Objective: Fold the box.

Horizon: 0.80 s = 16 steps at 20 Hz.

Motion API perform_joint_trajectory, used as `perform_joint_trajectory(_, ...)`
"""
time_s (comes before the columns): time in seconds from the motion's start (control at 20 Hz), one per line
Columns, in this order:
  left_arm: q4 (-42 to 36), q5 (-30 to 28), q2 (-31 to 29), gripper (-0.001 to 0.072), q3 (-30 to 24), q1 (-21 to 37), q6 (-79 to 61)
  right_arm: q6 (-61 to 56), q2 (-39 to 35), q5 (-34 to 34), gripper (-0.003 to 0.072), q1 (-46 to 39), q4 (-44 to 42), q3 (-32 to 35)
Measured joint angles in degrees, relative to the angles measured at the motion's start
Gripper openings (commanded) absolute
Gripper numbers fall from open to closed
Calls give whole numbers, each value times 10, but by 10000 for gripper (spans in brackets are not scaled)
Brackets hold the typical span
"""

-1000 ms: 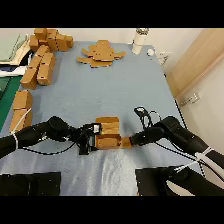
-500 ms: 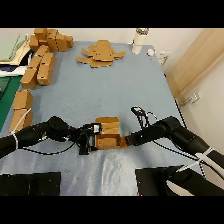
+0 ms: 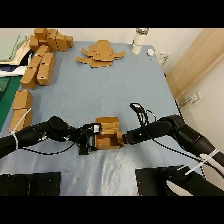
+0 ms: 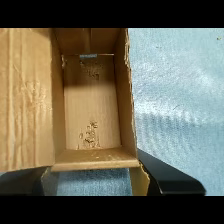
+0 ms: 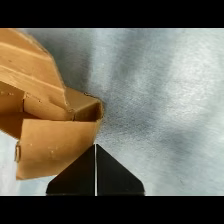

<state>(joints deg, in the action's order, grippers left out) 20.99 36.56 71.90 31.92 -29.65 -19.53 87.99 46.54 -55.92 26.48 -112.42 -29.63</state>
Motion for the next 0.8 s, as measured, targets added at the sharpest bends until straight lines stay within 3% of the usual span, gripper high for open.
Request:
perform_joint_trajectory(0.05, 0, 0, 0, 515, 0, 0, 0, 1, 0, 0, 264, 0, -2, 0)
perform_joint_trajectory(0.3, 0, 0, 0, 514, 0, 0, 0, 5, 0, -1, 303, 0, -9, -1)
perform_joint_trajectory(0.8, 0, 0, 0, 514, 0, 0, 0, 6, 0, 0, 304, 0, -38, -1)
